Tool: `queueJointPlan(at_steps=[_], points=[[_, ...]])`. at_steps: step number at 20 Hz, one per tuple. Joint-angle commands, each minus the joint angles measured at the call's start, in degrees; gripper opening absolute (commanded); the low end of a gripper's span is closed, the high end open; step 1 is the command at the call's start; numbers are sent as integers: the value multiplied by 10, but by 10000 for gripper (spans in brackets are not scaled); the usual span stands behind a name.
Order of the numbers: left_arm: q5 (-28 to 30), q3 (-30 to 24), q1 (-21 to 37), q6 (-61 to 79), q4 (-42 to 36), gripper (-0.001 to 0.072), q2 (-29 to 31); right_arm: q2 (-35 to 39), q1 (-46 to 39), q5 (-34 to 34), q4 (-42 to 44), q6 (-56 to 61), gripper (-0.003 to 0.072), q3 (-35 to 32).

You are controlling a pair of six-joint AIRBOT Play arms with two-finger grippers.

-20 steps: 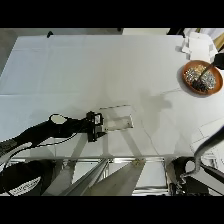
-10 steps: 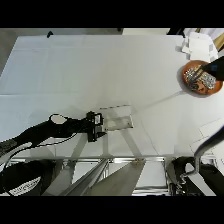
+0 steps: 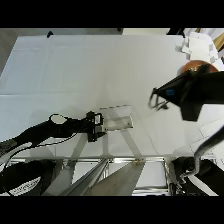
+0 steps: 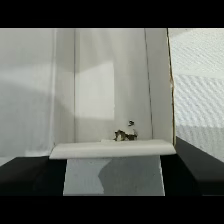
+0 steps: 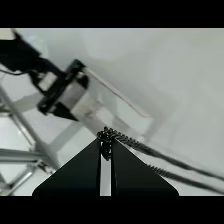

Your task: Fold the box and place the chain.

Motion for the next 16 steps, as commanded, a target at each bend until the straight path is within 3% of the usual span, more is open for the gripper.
queueJointPlan(at_steps=[1,3,8,13,16], points=[[0,0,0,0,0,68,0,-14,110,-69,-36,22,10,-35],[0,0,0,0,0,68,0,-38,145,-75,-79,47,10,-50],[0,0,0,0,0,68,0,-87,160,-109,-81,48,10,-105],[0,0,0,0,0,68,0,-131,163,-199,-37,31,11,-186],[0,0,0,0,0,68,0,-173,188,-217,-30,24,11,-216]])
